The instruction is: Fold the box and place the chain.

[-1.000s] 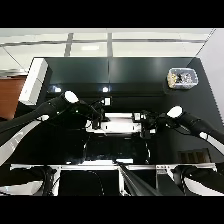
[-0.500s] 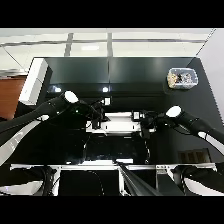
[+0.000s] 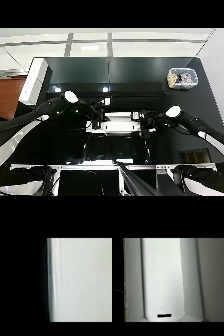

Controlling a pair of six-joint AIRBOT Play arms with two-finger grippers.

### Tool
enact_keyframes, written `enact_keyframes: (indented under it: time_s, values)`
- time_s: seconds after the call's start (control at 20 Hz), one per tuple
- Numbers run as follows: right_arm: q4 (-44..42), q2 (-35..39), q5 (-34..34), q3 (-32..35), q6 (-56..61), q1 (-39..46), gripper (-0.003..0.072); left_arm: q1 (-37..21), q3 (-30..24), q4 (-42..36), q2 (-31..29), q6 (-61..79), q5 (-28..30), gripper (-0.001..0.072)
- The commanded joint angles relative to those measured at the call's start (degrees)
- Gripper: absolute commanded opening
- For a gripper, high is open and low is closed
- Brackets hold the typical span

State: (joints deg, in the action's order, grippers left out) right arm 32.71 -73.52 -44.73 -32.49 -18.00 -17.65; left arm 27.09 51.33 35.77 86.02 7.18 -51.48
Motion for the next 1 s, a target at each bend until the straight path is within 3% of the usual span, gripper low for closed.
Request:
enact_keyframes:
  time_s: [0.0, 0.95]
  values:
    - [0.57, -0.15, 0.46, -0.15, 0.63, -0.39, 0.07, 0.02, 0.07, 0.0, 0.02, 0.04, 0.0, 0.0032]
    - [1.42, -0.26, 0.46, -0.22, 1.6, 0.24, 0.0699, 0.02, 0.07, 0.0, 0.02, 0.04, 0.02, 0.0032]
